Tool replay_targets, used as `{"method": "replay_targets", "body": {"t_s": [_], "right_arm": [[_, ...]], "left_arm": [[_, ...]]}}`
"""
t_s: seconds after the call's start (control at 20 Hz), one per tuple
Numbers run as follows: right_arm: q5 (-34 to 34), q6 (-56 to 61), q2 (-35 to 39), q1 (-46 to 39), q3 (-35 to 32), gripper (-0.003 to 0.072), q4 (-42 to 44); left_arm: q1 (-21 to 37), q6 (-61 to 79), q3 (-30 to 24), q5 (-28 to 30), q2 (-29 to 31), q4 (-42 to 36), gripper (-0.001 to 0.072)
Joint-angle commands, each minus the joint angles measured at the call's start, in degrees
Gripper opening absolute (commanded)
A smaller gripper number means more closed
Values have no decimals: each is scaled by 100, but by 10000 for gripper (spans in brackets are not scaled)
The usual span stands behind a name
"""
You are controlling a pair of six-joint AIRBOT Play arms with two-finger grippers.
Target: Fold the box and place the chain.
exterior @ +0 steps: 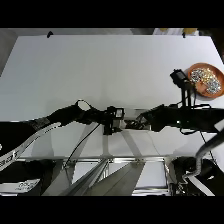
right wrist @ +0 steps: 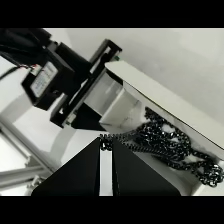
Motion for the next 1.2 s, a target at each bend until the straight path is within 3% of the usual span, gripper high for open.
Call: {"method": "replay_targets", "body": {"t_s": [0.0, 0.25, 0.5, 0.7, 0.8, 1.15], "right_arm": [[-256, -780, -479, 7, -415, 21, 579], [-525, -1838, -844, 9, -417, 22, 1888], [-538, -2079, -979, 7, -417, 21, 2124], [-538, -2583, -984, 7, -367, 22, 2955], [-518, -2496, -984, 0, -219, 22, 2765], [59, -973, -984, 0, 855, 22, 227]], "left_arm": [[2, 0, 7, 2, 4, 0, 313], [2, 0, 7, 2, 4, 0, 313], [2, -2, 7, 2, 4, 0, 313], [2, 0, 7, 2, 4, 0, 313], [2, 0, 7, 2, 4, 0, 313], [2, 0, 7, 2, 4, 0, 313]]}}
